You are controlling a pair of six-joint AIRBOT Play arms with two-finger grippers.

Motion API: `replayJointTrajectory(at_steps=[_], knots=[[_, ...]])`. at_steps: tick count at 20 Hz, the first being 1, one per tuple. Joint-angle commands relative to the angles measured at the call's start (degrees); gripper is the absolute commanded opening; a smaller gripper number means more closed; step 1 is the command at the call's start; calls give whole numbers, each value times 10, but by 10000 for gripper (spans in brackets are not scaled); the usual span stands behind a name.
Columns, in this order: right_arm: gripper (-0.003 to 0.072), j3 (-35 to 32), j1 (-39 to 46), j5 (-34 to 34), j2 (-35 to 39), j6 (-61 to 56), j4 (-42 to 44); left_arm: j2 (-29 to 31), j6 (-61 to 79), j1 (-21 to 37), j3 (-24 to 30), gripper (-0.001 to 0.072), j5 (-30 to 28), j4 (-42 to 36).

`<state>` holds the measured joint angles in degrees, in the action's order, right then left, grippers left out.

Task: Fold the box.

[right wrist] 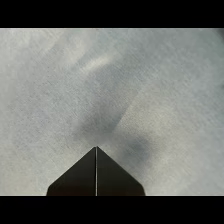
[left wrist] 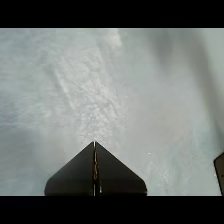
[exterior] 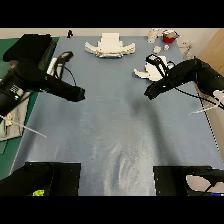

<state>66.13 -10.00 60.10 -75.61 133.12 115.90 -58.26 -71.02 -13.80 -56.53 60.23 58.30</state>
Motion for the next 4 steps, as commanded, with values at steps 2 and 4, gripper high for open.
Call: replayJointTrajectory(at_steps=[2,4], knots=[[3,0,0,0,0,0,0,-9,-6,-52,46,13,-61,0],[3,0,0,0,0,0,0,-11,-6,-51,46,13,-62,0]])
